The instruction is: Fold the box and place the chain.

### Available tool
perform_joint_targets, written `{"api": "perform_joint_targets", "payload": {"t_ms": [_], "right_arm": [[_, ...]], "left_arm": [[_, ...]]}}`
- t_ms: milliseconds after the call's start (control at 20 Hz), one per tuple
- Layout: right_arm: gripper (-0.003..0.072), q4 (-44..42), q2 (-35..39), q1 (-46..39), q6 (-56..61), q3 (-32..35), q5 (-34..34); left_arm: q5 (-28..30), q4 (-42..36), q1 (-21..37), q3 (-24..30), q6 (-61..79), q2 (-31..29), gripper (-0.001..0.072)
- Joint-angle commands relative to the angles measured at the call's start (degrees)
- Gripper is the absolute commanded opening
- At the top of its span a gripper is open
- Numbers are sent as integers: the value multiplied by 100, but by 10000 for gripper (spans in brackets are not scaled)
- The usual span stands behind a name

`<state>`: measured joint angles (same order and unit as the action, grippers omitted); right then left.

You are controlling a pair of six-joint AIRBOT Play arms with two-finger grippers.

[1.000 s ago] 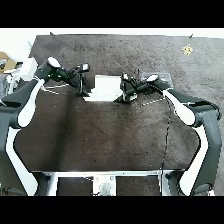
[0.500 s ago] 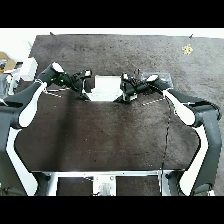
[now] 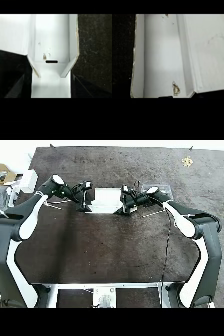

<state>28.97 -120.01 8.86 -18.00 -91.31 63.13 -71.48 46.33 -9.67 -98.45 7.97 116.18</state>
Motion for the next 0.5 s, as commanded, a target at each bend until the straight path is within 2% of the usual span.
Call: {"api": "perform_joint_targets", "payload": {"t_ms": [0,50,100,150,450], "right_arm": [[497,-2,0,4,2,2,2],[497,-2,0,4,2,2,2],[497,-2,0,4,2,2,2],[497,-2,0,7,2,2,2],[497,-2,0,4,2,2,2]], "left_arm": [[9,142,-81,2,2,-2,660],[28,166,-81,2,2,0,643],[31,166,-81,2,2,-2,476],[-4,164,-81,2,4,-2,344],[-7,160,-81,2,2,-2,355]]}}
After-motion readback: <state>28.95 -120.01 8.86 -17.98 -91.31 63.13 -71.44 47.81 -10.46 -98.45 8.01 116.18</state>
